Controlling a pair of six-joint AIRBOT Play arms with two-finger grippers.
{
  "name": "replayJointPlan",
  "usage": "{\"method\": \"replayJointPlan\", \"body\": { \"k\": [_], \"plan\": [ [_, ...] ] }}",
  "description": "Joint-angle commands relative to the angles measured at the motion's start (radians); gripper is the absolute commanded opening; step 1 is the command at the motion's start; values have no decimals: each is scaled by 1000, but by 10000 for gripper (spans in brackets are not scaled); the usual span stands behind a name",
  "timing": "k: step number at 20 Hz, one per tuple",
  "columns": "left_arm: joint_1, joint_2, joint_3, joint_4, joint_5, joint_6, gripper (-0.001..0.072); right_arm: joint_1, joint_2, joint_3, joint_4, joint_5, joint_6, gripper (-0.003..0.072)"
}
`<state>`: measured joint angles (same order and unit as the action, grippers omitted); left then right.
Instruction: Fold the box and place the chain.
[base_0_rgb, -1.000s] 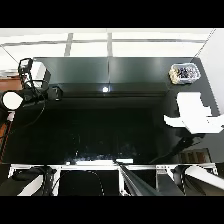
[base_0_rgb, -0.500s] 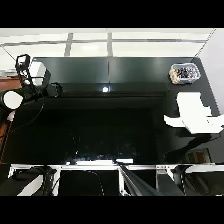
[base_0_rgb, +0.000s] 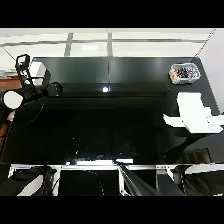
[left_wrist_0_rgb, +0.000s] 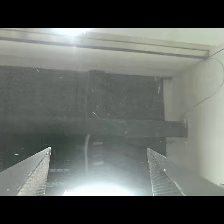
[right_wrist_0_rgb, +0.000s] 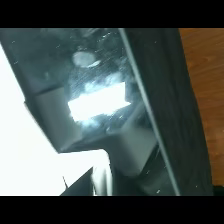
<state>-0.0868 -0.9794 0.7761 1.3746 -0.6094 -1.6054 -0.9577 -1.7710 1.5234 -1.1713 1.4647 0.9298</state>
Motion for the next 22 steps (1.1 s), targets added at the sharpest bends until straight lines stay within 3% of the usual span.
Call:
{"method": "replayJointPlan", "body": {
  "k": [1, 9, 13, 16, 18, 22],
  "plan": [
    [-1, -1, 0, -3, 0, 0, 699, 5, 60, -45, 13, 38, -3, 16],
    [-2, -1, 0, -10, 10, 1, 699, 98, 399, -368, 241, -80, -9, 15],
    [-2, -1, 0, -36, -10, 1, 699, 251, 552, -473, 320, -125, -10, 15],
    [-2, -1, 0, -79, -45, 2, 699, 411, 673, -579, 447, -268, -20, 15],
    [-2, -1, 0, -109, -54, 5, 699, 531, 747, -706, 539, -442, -49, 15],
    [-6, -23, 0, -222, -37, 63, 699, 765, 776, -920, 747, -665, -187, 15]
  ]
}}
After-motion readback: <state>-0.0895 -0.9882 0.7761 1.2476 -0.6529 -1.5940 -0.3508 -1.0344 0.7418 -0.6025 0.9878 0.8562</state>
